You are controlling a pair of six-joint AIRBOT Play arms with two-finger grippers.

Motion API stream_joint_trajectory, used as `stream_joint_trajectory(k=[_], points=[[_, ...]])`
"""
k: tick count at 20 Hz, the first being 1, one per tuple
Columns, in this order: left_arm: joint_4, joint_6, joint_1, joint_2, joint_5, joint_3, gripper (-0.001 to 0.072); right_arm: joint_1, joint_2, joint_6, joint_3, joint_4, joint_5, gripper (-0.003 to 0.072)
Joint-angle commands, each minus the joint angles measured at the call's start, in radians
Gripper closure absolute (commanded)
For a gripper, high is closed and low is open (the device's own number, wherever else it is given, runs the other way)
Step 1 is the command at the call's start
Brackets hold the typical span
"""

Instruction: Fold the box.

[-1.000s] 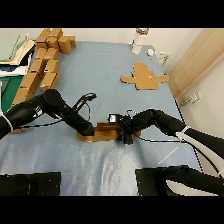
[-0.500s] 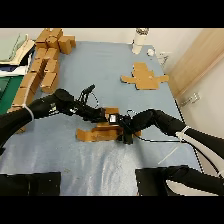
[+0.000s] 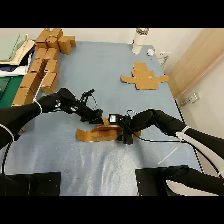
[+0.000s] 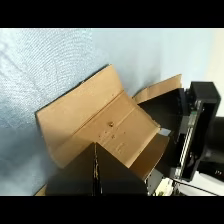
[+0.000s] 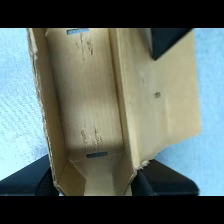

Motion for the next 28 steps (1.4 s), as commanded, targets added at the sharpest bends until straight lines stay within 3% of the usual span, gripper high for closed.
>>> stream_joint_trajectory(k=[1,6,9,13,17,18,19,20,22,28], points=[[-0.019,0.146,0.01,-0.005,-0.075,0.006,0.0696,-0.001,0.0,0.0,0.0,0.0,0.0,0.0223],[-0.078,0.631,0.096,0.06,-0.254,0.005,0.0697,-0.001,0.0,0.0,0.0,0.0,0.0,0.0223],[-0.042,0.751,0.152,0.126,-0.273,-0.006,0.0697,-0.001,0.0,0.0,0.0,0.0,0.0,0.0223],[-0.043,0.947,0.196,0.202,-0.151,-0.122,0.0697,-0.001,0.0,0.0,0.0,0.0,0.0,0.0223],[-0.043,1.308,0.154,0.351,0.025,-0.341,0.0691,-0.001,0.0,0.0,0.0,-0.001,0.0,0.0223],[-0.045,1.375,0.142,0.39,0.064,-0.397,0.0463,-0.001,0.0,0.0,0.0,-0.001,0.0,0.0223],[-0.064,1.418,0.129,0.425,0.11,-0.453,0.0164,-0.001,0.0,0.0,0.0,-0.001,0.001,0.0223],[-0.073,1.433,0.117,0.452,0.135,-0.493,0.0096,-0.001,0.0,0.0,0.0,-0.003,0.0,0.0223],[-0.071,1.444,0.09,0.475,0.163,-0.531,0.0096,-0.001,0.0,0.0,0.0,-0.003,0.0,0.0223],[-0.132,1.437,-0.001,0.448,0.294,-0.522,0.0096,-0.001,0.0,0.0,0.0,-0.004,0.0,0.0223]])
